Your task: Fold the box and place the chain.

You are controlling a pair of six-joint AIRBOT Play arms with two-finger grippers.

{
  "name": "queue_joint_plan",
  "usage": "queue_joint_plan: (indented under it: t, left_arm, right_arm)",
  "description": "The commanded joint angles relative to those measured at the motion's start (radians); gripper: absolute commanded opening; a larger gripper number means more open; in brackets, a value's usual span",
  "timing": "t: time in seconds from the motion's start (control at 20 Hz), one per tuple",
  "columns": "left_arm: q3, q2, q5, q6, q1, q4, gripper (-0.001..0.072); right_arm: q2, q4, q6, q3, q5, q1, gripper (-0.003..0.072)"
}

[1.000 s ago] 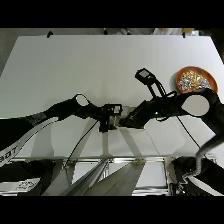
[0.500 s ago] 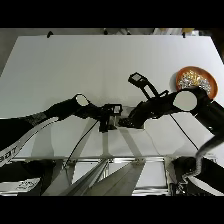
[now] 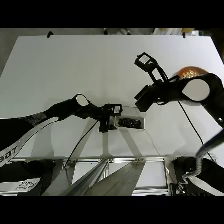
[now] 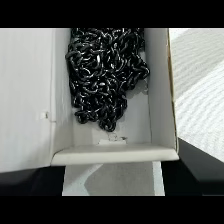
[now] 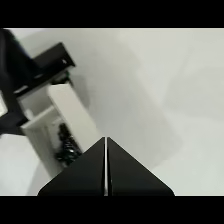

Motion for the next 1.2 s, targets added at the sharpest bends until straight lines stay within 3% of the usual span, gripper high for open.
queue_joint_plan:
  t: [0.0, 0.15, 0.3, 0.45, 0.6, 1.05, 1.15]
  left_arm:
    - [0.000, 0.000, 0.000, 0.000, 0.000, 0.000, 0.0256]
    - [0.000, 0.000, 0.000, 0.000, 0.000, 0.000, 0.0256]
    - [0.000, 0.000, 0.000, 0.000, 0.000, 0.000, 0.0256]
    - [0.000, 0.000, 0.000, 0.000, 0.000, 0.000, 0.0256]
    - [0.000, 0.000, 0.000, 0.000, 0.000, 0.000, 0.0256]
    - [0.000, 0.000, 0.000, 0.000, 0.000, 0.000, 0.0256]
    - [0.000, 0.000, 0.000, 0.000, 0.000, 0.000, 0.0256]
  right_arm:
    - [-0.104, -0.012, -0.101, 0.006, 0.043, -0.035, 0.0015]
    - [-0.140, 0.061, -0.232, -0.022, 0.076, -0.037, 0.0016]
    - [-0.123, 0.188, -0.401, -0.118, 0.073, -0.031, 0.0016]
    - [-0.111, 0.214, -0.478, -0.203, 0.075, 0.009, 0.0027]
    - [-0.109, 0.212, -0.479, -0.226, 0.079, 0.052, 0.0186]
    - [0.045, 0.204, -0.560, -0.244, 0.048, 0.080, 0.0213]
    - [0.048, 0.186, -0.599, -0.251, 0.050, 0.093, 0.0360]
